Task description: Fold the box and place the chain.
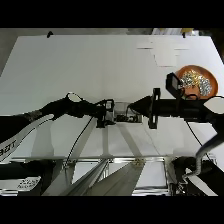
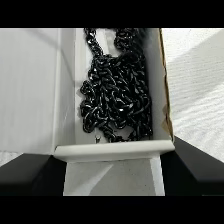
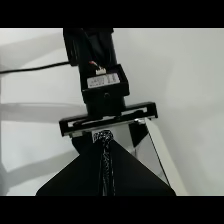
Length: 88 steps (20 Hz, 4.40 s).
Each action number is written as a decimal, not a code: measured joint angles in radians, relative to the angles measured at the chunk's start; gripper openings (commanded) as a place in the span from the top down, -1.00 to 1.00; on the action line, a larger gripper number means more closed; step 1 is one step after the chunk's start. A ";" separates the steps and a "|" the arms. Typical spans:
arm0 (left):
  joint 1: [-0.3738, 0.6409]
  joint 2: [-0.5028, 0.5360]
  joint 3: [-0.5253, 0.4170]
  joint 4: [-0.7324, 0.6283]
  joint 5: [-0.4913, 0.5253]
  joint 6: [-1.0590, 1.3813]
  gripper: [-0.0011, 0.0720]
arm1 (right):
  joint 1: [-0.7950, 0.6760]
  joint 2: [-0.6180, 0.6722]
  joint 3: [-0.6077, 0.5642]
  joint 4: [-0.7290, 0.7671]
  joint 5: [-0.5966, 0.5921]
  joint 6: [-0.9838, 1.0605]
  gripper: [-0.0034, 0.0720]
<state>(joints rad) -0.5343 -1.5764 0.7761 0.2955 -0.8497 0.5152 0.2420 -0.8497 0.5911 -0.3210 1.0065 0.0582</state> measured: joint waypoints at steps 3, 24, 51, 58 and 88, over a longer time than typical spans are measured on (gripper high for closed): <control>0.000 0.000 0.000 0.000 0.000 0.000 0.28 | 0.028 -0.091 0.000 -0.042 -0.029 -0.001 0.56; 0.000 0.000 0.000 0.000 0.000 0.000 0.28 | -0.252 -0.197 0.077 -0.551 0.051 0.014 0.53; 0.000 0.000 0.000 0.000 0.000 0.000 0.28 | -0.095 -0.413 0.035 -0.536 -0.096 -0.175 0.86; 0.000 0.000 0.000 0.000 0.000 0.000 0.28 | -0.095 -0.324 0.035 -0.776 -0.097 0.116 0.86; 0.000 0.000 0.000 0.000 0.000 0.000 0.28 | 0.117 -0.047 0.035 0.215 -0.131 0.057 0.86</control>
<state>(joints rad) -0.5346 -1.5764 0.7761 0.2958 -0.8497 0.5156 0.3592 -0.8967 0.6262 -0.1059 0.8753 0.1150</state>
